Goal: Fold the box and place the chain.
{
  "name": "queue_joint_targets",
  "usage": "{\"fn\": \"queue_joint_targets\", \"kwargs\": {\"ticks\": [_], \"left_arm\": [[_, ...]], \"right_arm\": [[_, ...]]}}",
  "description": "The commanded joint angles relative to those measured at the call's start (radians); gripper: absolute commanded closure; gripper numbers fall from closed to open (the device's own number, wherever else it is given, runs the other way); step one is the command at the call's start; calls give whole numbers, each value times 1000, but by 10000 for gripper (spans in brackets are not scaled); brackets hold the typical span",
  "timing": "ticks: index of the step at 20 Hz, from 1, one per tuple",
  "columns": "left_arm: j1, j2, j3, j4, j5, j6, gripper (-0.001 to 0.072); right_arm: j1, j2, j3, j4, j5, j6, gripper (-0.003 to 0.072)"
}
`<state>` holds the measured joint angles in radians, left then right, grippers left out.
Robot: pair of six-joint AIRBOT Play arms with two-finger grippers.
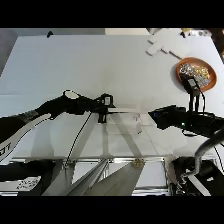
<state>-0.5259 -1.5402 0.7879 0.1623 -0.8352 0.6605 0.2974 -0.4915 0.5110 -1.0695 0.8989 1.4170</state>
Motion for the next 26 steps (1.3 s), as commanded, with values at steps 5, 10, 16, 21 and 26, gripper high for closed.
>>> {"fn": "queue_joint_targets", "kwargs": {"ticks": [5, 10, 16, 21, 26], "left_arm": [[0, -11, 0, -3, -6, 12, 705], [0, -10, 0, 23, -6, -18, 705], [0, -7, 0, 21, -6, -31, 704], [0, 8, 32, 40, 24, -138, 706], [0, -6, 56, 42, 13, -138, 706]], "right_arm": [[1, 1, 1, 0, 2, -3, 348], [1, 1, 1, 0, 2, -3, 348], [1, 1, 1, -1, 2, -4, 348], [1, 1, 1, -8, 2, -5, 348], [1, 1, 1, -17, 3, -11, 348]]}}
